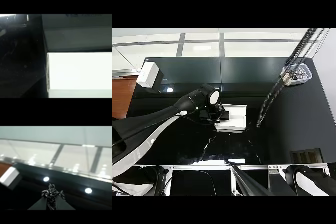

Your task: Fold the box and place the chain.

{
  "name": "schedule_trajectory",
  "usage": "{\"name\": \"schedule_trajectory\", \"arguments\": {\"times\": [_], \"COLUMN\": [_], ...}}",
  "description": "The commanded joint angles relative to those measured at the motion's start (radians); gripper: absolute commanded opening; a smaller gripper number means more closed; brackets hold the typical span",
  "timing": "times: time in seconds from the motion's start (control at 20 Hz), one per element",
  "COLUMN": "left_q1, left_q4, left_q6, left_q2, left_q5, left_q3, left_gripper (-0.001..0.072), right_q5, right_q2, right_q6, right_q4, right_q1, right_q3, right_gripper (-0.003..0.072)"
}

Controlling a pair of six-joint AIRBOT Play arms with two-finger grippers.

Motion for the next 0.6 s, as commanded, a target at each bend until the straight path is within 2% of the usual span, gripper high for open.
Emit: {"name": "schedule_trajectory", "arguments": {"times": [0.0, 0.25, 0.55], "left_q1": [0.001, 0.001, 0.001], "left_q4": [0.000, 0.000, 0.000], "left_q6": [0.000, 0.000, 0.000], "left_q2": [0.000, 0.000, 0.000], "left_q5": [0.000, 0.000, 0.000], "left_q3": [0.000, 0.000, 0.000], "left_gripper": [0.0025, 0.0025, 0.0025], "right_q5": [0.055, 0.088, 0.091], "right_q2": [0.002, 0.002, 0.002], "right_q6": [-0.004, -0.006, -0.009], "right_q4": [0.080, 0.080, 0.079], "right_q1": [0.060, 0.135, 0.140], "right_q3": [-0.001, -0.003, -0.003], "right_gripper": [0.0017, 0.0017, 0.0016]}}
